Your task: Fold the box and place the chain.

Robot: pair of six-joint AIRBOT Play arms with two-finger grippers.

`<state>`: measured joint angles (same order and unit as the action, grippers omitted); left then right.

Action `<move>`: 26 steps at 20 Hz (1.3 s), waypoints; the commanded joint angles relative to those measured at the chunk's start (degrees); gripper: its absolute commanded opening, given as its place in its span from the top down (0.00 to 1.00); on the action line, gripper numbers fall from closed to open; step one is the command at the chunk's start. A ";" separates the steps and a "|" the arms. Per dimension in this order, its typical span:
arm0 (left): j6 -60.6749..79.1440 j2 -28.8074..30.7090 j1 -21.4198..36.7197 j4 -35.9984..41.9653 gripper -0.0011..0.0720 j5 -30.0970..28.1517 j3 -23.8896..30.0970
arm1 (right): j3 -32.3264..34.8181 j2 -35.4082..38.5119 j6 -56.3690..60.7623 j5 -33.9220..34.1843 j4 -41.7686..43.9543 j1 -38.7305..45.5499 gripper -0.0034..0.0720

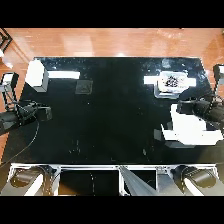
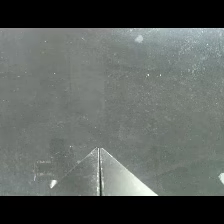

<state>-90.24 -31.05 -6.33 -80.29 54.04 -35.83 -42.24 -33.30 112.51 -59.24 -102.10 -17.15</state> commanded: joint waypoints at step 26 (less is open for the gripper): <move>-0.04 -0.04 0.00 2.91 0.95 -9.90 0.02 | 0.00 0.02 0.00 1.18 -2.19 0.00 0.93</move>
<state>-90.26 -31.05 -6.33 -79.64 49.34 -35.81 -42.24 -33.30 112.51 -57.39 -102.94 -17.15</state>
